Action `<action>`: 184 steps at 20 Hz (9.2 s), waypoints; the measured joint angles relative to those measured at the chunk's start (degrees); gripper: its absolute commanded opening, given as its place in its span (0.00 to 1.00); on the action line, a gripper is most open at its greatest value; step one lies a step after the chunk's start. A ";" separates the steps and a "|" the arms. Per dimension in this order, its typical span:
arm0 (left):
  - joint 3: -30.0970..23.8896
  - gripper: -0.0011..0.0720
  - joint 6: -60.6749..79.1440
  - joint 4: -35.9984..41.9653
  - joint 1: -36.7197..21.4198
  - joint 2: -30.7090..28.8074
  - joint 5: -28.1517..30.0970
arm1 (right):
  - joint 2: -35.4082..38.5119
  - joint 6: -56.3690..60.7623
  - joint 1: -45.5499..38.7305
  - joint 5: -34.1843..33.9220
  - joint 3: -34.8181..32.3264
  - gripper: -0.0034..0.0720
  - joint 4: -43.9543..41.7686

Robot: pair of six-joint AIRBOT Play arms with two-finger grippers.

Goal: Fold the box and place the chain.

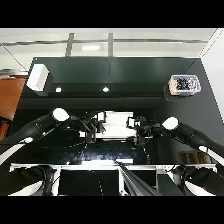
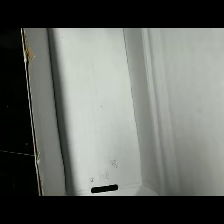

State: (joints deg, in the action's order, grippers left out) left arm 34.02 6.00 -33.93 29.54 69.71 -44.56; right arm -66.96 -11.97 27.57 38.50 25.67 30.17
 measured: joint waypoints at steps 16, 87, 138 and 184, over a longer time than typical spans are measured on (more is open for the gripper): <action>-2.67 0.06 -67.49 -16.68 -31.01 -14.67 -13.03 | 0.00 0.00 0.00 -0.07 0.00 0.59 0.09; -1.62 0.96 -83.19 -2.32 0.07 -1.57 0.00 | 0.00 0.13 0.00 -0.20 0.00 0.59 0.07; 15.82 0.57 -126.44 -43.19 15.89 2.01 -9.16 | 0.00 0.11 0.00 -0.17 0.00 0.59 0.11; 22.32 0.32 -132.37 -48.65 19.87 11.19 -13.33 | 0.00 0.15 0.00 -0.22 0.00 0.59 0.13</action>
State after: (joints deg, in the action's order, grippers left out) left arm 56.34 -126.37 -82.59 49.41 80.90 -57.89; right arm -66.96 -11.81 27.57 38.28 25.67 30.30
